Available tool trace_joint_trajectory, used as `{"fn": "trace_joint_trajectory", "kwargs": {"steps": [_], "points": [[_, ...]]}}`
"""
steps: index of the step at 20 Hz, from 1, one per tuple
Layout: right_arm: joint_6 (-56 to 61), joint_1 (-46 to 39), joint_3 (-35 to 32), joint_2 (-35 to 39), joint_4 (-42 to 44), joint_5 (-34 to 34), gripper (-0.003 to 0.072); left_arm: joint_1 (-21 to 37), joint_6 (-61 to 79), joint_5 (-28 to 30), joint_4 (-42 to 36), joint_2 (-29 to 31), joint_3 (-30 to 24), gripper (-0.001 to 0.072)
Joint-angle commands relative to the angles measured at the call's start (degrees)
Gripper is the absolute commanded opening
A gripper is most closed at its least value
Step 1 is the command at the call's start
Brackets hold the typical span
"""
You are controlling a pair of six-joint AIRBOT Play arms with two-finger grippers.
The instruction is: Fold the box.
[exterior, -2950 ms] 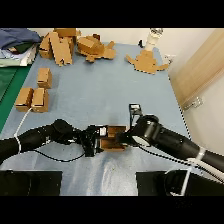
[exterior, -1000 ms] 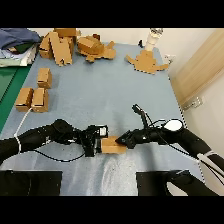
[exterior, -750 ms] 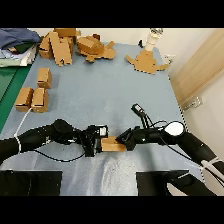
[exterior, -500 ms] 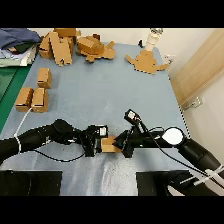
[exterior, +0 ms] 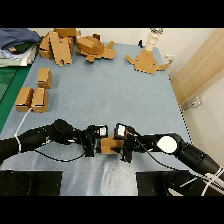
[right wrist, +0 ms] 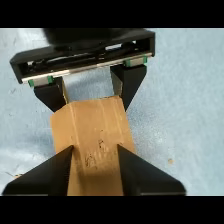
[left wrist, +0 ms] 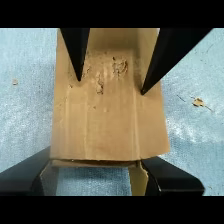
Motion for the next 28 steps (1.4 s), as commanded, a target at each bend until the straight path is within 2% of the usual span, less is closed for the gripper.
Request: {"fn": "trace_joint_trajectory", "kwargs": {"steps": [1, 12, 17, 18, 19, 21, 23, 28], "points": [[-5.42, 1.03, 0.04, -0.55, -2.23, -0.96, 0.0506, 0.04, 0.02, 0.02, 0.00, -0.02, 0.00, 0.0471], [-12.00, 1.31, 0.04, -0.55, -3.04, -2.34, 0.0507, 0.04, 0.02, 0.02, 0.00, -0.02, 0.00, 0.0471], [-11.91, 5.46, 0.04, -0.57, -6.78, -4.87, 0.0499, 0.04, 0.02, 0.02, 0.00, -0.02, 0.00, 0.0470], [-11.93, 6.03, 0.04, -0.57, -6.82, -5.51, 0.0430, 0.04, 0.02, 0.00, 0.00, -0.02, 0.00, 0.0470], [-11.93, 6.16, 0.22, -0.57, -6.82, -5.62, 0.0403, 0.04, 0.02, 0.02, 0.00, -0.02, 0.00, 0.0470], [-11.91, 6.16, 0.79, -0.57, -7.65, -5.77, 0.0402, 0.04, 0.02, 0.00, 0.00, -0.02, 0.00, 0.0470], [-11.58, 6.16, 1.14, -0.57, -9.53, -5.90, 0.0300, 0.04, 0.02, 0.00, 0.00, -0.02, 0.00, 0.0471], [-9.03, 6.16, 1.49, -0.52, -11.91, -6.62, 0.0262, 0.04, 0.02, 0.00, 0.00, -0.02, 0.00, 0.0470]]}}
